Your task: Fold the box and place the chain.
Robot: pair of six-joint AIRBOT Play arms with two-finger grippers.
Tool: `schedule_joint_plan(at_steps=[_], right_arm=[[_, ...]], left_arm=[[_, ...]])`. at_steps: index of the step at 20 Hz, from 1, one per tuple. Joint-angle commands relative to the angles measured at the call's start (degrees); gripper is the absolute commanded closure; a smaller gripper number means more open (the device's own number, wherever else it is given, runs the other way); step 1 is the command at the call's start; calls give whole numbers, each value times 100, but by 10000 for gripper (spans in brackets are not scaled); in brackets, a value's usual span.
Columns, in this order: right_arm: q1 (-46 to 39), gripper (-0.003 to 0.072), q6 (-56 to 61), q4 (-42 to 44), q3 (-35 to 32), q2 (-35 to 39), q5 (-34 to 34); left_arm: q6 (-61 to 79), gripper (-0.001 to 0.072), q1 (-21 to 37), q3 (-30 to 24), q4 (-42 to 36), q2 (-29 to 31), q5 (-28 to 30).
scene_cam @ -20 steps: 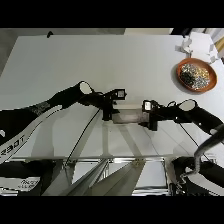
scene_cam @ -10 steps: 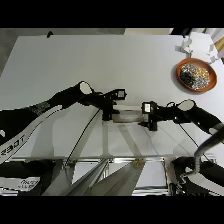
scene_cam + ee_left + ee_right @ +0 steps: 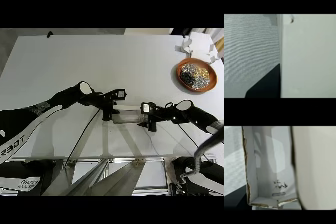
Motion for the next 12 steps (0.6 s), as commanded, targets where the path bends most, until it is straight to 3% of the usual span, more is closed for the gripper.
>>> schedule_joint_plan(at_steps=[1, 3, 6, 12], right_arm=[[-4, 231, 13, -13, 2, -22, -83], [-4, 294, 20, -13, 2, -22, -81], [-4, 216, 79, -13, 2, -22, -76], [-4, 216, 79, -31, 2, -20, -74]], left_arm=[[-4, 698, -2, -2, 0, 2, 2], [-2, 698, -2, -2, 2, 2, 2], [-2, 698, -2, -2, 0, 2, 2], [-2, 698, -2, -2, 0, 2, 2]])
